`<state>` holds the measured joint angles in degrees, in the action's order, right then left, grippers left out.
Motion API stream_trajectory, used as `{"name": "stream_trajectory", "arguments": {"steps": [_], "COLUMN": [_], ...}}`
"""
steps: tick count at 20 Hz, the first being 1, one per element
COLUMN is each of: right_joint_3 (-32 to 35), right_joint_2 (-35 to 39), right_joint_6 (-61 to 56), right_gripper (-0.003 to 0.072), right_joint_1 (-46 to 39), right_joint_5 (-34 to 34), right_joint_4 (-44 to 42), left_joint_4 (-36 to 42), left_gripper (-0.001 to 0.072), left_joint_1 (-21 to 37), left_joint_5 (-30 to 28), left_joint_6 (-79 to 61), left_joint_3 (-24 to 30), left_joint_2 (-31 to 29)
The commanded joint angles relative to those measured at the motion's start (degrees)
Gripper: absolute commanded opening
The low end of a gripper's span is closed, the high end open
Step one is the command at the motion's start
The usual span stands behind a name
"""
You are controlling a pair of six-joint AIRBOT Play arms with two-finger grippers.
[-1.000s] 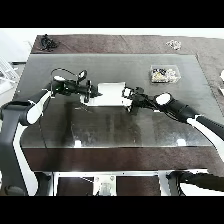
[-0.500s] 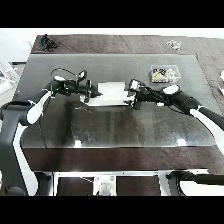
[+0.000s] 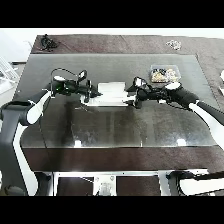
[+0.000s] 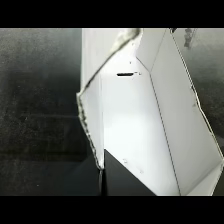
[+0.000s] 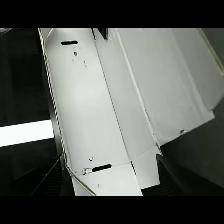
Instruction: Fold the box and place the chain.
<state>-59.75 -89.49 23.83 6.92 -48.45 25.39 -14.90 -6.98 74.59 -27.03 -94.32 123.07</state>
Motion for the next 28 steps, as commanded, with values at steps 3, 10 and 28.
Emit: {"name": "stream_trajectory", "arguments": {"steps": [3, 10, 28], "right_joint_3": [-2.6, -8.1, -10.1], "right_joint_2": [-2.4, -7.0, -13.7], "right_joint_6": [3.1, 3.2, 10.8], "right_gripper": [0.0662, 0.0662, 0.0662], "right_joint_1": [-0.7, -0.7, -0.7], "right_joint_5": [-1.4, -4.8, -10.9], "right_joint_4": [-0.1, 0.2, -0.4], "left_joint_4": [0.0, 0.0, 0.0], "left_gripper": [0.0022, 0.0022, 0.0021], "left_joint_1": [0.0, 0.0, 0.0], "left_joint_5": [0.0, 0.2, 0.4], "left_joint_6": [0.0, 0.0, 0.0], "left_joint_3": [0.0, 0.0, 0.0], "left_joint_2": [0.0, 0.0, 0.0]}}
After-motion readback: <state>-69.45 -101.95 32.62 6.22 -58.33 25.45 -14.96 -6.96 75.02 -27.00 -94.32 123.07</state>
